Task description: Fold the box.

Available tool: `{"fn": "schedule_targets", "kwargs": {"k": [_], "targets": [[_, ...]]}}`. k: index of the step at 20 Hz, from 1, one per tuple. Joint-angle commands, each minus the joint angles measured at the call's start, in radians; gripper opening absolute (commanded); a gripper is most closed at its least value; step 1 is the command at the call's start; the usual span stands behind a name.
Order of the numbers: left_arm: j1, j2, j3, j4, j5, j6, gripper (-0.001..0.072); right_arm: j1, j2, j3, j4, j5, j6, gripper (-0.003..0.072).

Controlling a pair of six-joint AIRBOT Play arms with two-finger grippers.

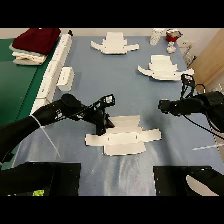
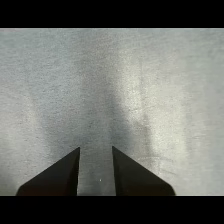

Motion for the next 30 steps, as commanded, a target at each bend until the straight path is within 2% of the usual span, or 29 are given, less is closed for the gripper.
{"fn": "schedule_targets", "kwargs": {"k": [1, 4, 6, 11, 12, 13, 14, 16, 18, 21, 25, 27, 28, 30], "targets": [[0.000, -0.013, -0.001, 0.001, -0.008, -0.007, 0.0015, 0.001, -0.001, 0.000, 0.005, -0.002, 0.000, 0.0324], [0.000, -0.013, -0.001, 0.003, -0.048, -0.007, 0.0015, 0.001, -0.001, 0.000, 0.010, -0.022, 0.000, 0.0320], [0.000, -0.013, -0.001, 0.008, -0.062, -0.007, 0.0015, 0.001, -0.001, 0.000, 0.024, -0.045, 0.000, 0.0278], [0.000, -0.013, -0.001, 0.008, -0.063, -0.007, 0.0015, 0.001, -0.001, 0.000, 0.068, -0.099, -0.003, 0.0277], [0.000, -0.013, -0.001, 0.008, -0.063, -0.007, 0.0015, 0.001, -0.001, 0.000, 0.094, -0.117, -0.034, 0.0199], [0.000, -0.013, -0.001, 0.008, -0.063, -0.007, 0.0015, 0.002, -0.001, 0.000, 0.136, -0.143, -0.087, 0.0042], [0.000, -0.013, -0.001, 0.008, -0.063, -0.007, 0.0015, 0.002, 0.000, 0.000, 0.199, -0.177, -0.150, 0.0003], [0.000, -0.013, -0.001, 0.008, -0.063, -0.007, 0.0015, 0.013, 0.008, 0.001, 0.293, -0.268, -0.238, 0.0002], [0.000, -0.013, -0.001, 0.008, -0.063, -0.007, 0.0015, 0.064, 0.045, 0.000, 0.293, -0.363, -0.241, 0.0002], [0.000, -0.013, -0.001, 0.008, -0.063, -0.007, 0.0015, 0.230, 0.137, -0.002, 0.298, -0.454, -0.224, 0.0001], [0.000, -0.013, -0.001, 0.008, -0.063, -0.007, 0.0015, 0.595, 0.247, -0.060, 0.310, -0.437, -0.209, 0.0001], [0.000, -0.013, -0.001, 0.008, -0.063, -0.007, 0.0015, 0.777, 0.241, -0.085, 0.231, -0.412, -0.184, 0.0003], [0.000, -0.013, -0.001, 0.008, -0.063, -0.007, 0.0015, 0.850, 0.228, -0.089, 0.176, -0.388, -0.184, 0.0063], [0.000, -0.013, -0.001, 0.008, -0.063, -0.007, 0.0015, 0.954, 0.187, -0.090, 0.029, -0.308, -0.189, 0.0637]]}}
